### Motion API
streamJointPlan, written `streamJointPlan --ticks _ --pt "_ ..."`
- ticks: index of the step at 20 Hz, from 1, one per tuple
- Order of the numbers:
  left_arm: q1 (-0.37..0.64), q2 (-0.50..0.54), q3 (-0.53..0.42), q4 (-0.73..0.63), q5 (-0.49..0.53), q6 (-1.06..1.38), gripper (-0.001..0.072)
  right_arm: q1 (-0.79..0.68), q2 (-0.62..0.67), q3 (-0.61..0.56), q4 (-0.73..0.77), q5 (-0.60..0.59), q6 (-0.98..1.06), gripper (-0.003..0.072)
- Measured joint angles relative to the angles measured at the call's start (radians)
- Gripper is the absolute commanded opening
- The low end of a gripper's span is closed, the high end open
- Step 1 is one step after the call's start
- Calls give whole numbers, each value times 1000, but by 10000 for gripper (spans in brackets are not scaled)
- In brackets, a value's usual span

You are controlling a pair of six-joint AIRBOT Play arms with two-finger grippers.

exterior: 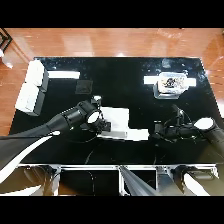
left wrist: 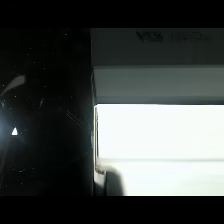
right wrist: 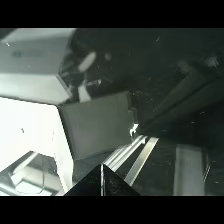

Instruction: Fold the box and place the chain.

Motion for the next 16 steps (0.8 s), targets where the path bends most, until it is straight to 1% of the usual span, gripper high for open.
streamJointPlan --ticks 5,8,11,12,13,14,15,16 --pt "0 -3 0 1 -1 0 22 106 -61 -3 61 -78 21 21" --pt "0 -3 0 1 -1 0 22 160 -79 -3 108 -137 24 21" --pt "0 -3 0 0 -1 0 22 203 -91 -3 139 -170 27 31" --pt "0 -3 0 0 -1 0 22 213 -92 -3 148 -174 27 194" --pt "0 -3 0 -1 -1 0 22 221 -94 -3 158 -177 27 447" --pt "0 -3 0 -1 -1 0 22 226 -95 -2 167 -172 23 560" --pt "0 -3 0 -1 -2 0 22 231 -95 3 192 -161 16 606" --pt "0 -3 0 -2 -2 -1 22 234 -97 9 196 -145 9 606"
